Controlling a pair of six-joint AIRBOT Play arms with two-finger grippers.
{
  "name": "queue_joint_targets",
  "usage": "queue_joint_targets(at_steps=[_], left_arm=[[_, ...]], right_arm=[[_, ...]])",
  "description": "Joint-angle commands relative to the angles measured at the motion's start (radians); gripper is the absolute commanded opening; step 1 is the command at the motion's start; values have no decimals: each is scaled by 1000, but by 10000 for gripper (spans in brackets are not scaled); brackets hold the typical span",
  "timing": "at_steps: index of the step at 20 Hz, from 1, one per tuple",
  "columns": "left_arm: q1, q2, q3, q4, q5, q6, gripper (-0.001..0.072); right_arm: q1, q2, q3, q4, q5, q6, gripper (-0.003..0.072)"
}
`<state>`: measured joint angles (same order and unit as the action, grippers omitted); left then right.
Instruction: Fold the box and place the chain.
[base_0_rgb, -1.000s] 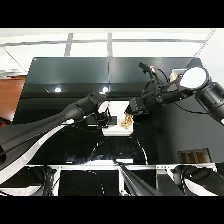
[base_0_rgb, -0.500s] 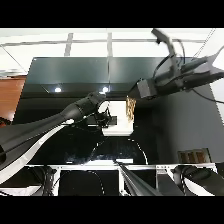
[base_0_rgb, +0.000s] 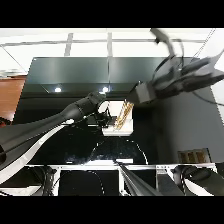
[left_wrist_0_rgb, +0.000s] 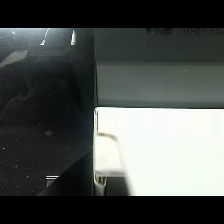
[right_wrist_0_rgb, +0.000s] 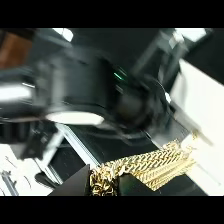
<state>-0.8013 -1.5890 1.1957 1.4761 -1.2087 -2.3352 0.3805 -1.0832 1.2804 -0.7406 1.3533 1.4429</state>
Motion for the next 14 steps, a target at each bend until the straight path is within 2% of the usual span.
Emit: queue_joint_targets(at_steps=[1, 4, 10, 11, 12, 14], left_arm=[[1, 0, 0, 0, 2, 0, 30], [1, 0, 0, 0, 3, 1, 30], [1, 0, 0, 0, 4, 0, 30], [1, 0, 0, 0, 3, 0, 30], [1, 0, 0, 0, 3, 0, 30], [1, 0, 0, 0, 4, 0, 30]], right_arm=[[34, 0, -176, -43, -122, 5, 13], [33, -5, -276, -47, -234, -5, 13], [34, -34, -318, -87, -261, 6, 16], [34, -41, -319, -92, -259, 8, 63], [34, -45, -319, -92, -258, 8, 257], [24, -43, -317, -106, -247, 7, 279]])
